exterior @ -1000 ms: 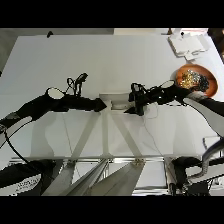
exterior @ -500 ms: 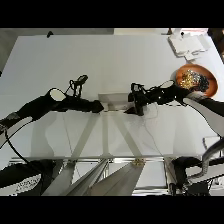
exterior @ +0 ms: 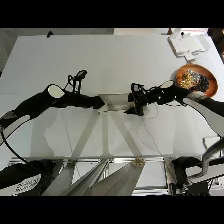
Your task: Fold the box and place the chain.
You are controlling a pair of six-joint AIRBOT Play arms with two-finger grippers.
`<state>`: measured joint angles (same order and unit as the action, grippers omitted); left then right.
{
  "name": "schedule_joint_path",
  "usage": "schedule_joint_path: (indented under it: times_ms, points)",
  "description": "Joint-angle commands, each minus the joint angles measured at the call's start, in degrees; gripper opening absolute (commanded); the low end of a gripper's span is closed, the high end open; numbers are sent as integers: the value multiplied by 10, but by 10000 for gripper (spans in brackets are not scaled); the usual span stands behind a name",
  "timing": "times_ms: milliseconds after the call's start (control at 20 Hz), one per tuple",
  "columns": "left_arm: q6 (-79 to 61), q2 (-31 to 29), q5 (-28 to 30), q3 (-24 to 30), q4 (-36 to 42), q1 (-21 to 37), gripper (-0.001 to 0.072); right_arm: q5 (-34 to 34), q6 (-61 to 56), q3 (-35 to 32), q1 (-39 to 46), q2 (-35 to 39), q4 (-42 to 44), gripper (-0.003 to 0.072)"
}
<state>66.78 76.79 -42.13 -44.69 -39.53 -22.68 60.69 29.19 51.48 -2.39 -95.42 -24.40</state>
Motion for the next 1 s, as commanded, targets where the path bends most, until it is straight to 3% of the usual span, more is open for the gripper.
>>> schedule_joint_path:
  times_ms: [0,200,300,550,750,950]
  points:
    - [91,-1,-13,-26,-85,-7,490,0,0,1,0,0,0,472]
    - [196,15,-48,-67,-215,-42,487,0,0,1,0,0,0,472]
    - [254,33,-57,-91,-263,-60,416,0,0,1,0,0,0,472]
    - [316,90,-110,-155,-296,-95,415,0,0,1,0,0,0,472]
    - [424,117,-157,-210,-408,-121,362,0,0,1,0,0,0,472]
    - [487,142,-218,-224,-436,-137,345,0,0,1,0,0,0,472]
